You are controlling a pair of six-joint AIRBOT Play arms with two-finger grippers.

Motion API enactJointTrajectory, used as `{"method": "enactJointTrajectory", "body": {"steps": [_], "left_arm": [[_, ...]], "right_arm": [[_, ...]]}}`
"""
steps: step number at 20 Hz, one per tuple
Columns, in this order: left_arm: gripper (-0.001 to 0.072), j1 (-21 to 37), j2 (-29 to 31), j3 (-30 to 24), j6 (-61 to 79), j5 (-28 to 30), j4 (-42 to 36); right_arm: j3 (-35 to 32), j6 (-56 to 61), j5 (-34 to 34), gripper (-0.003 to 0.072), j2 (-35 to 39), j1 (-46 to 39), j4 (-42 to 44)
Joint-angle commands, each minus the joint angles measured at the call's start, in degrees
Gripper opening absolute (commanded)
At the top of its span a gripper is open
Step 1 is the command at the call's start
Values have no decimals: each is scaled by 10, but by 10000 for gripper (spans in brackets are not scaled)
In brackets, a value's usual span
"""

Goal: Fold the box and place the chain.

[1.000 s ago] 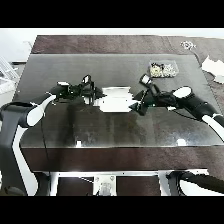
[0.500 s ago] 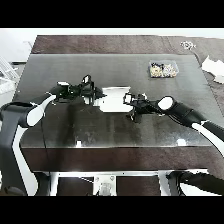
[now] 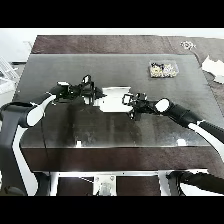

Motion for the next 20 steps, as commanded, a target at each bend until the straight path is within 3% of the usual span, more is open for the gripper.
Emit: {"method": "enactJointTrajectory", "body": {"steps": [1,11,16,20], "left_arm": [[22,0,0,0,0,0,0],[22,0,0,0,0,0,0],[23,0,0,0,0,0,0],[23,0,0,0,0,0,0]], "right_arm": [[1,-4,-35,690,-6,0,7],[45,-69,-29,690,-8,-20,40],[78,-227,108,690,-40,-89,183],[105,-299,205,690,-69,-131,204]]}}
